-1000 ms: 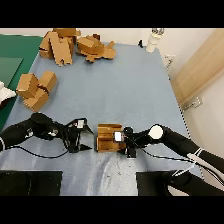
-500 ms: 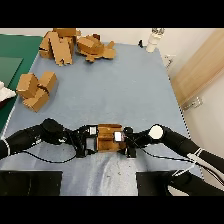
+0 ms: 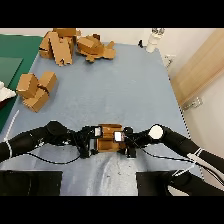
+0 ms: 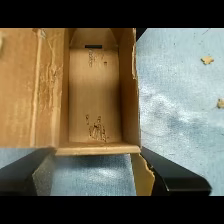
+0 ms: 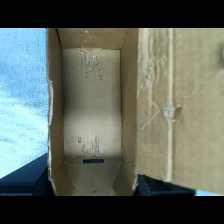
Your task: Fold the box.
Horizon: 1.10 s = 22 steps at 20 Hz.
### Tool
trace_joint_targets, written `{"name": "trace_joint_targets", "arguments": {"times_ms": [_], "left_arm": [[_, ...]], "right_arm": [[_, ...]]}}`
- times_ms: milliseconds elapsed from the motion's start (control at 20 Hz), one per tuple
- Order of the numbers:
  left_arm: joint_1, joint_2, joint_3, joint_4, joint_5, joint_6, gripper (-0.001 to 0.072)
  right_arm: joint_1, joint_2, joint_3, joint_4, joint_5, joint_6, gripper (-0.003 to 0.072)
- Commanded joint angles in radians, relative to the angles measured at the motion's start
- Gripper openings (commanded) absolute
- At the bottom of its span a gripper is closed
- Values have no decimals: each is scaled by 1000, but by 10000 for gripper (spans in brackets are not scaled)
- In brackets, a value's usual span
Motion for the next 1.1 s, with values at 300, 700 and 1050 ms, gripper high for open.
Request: {"name": "trace_joint_targets", "arguments": {"times_ms": [300,700,1050], "left_arm": [[-8,-23,7,-19,6,-7,674],[-45,-29,11,-16,29,8,510],[-46,-29,10,-17,28,8,509]], "right_arm": [[0,0,0,0,0,0,563],[0,0,0,0,0,0,563],[0,0,0,0,0,0,563]]}}
